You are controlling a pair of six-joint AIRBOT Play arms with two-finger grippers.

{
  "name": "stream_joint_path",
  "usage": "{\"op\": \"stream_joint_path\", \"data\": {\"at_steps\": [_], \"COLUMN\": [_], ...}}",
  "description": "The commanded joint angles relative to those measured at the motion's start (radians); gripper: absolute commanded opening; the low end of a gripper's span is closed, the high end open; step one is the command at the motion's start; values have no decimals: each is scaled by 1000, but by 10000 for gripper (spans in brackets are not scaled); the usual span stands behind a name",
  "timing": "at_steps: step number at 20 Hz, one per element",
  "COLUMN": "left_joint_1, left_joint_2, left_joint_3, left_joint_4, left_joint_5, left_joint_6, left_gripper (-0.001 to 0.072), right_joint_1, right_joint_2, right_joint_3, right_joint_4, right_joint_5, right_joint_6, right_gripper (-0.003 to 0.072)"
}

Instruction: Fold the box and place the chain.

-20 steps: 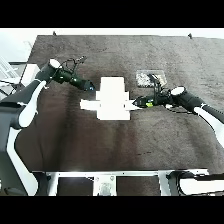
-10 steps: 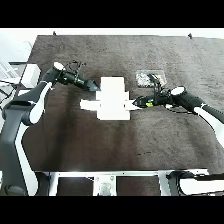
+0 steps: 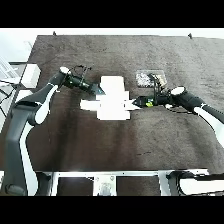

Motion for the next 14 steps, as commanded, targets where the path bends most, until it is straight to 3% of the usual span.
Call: {"op": "stream_joint_path", "data": {"at_steps": [1,3,4,8,9,14], "left_joint_1": [-6,-5,-5,-5,-6,-5], "left_joint_2": [-5,-6,-7,-19,-23,-31], "left_joint_3": [1,1,1,1,0,1], "left_joint_4": [-23,-25,-26,-68,-71,-79], "left_joint_5": [13,13,11,-21,-30,-64], "left_joint_6": [22,34,36,51,58,73], "left_gripper": [465,463,359,336,231,204], "right_joint_1": [1,1,1,1,1,1], "right_joint_2": [0,0,0,0,0,0], "right_joint_3": [0,0,0,0,0,0], "right_joint_4": [2,1,1,1,1,1], "right_joint_5": [0,0,0,0,0,0], "right_joint_6": [0,0,0,0,0,0], "right_gripper": [13,13,13,13,13,13]}}
